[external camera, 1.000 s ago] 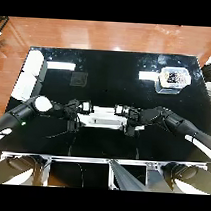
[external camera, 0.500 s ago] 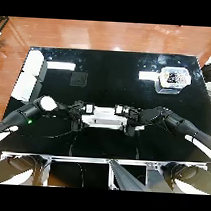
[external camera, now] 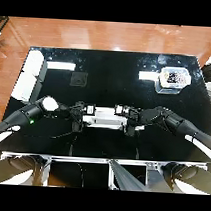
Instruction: Fold the box and place the chain.
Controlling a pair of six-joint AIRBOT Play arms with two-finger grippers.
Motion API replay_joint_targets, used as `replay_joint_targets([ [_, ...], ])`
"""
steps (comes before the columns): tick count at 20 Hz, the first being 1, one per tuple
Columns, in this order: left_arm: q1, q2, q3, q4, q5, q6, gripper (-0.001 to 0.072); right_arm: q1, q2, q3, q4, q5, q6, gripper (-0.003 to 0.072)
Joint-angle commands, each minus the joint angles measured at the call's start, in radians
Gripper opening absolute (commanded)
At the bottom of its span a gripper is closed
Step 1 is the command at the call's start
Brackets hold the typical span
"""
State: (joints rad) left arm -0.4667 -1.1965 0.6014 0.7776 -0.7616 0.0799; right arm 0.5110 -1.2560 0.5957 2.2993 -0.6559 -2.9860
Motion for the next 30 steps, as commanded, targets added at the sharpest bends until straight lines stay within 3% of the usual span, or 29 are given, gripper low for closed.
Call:
replay_joint_targets([
  [1,-0.005,-0.001,0.001,-0.001,0.020,0.000,0.0495,0.000,0.000,0.000,0.000,0.000,0.000,0.0521],
  [10,-0.006,-0.001,0.001,-0.004,0.047,0.000,0.0495,0.000,0.000,0.000,0.000,0.000,0.000,0.0522],
  [12,-0.006,-0.001,0.001,-0.016,0.006,-0.001,0.0376,0.000,0.000,0.000,0.000,0.000,0.000,0.0521],
  [16,-0.005,-0.002,0.001,-0.032,-0.028,-0.001,0.0350,0.000,0.000,0.000,0.000,0.000,0.000,0.0522],
  [18,-0.006,-0.002,0.001,-0.036,-0.028,-0.001,0.0293,0.000,0.000,0.000,0.000,0.000,0.000,0.0521],
  [30,-0.005,-0.016,0.015,-0.035,0.023,-0.001,0.0294,0.000,0.000,0.000,0.000,0.000,0.000,0.0522],
])
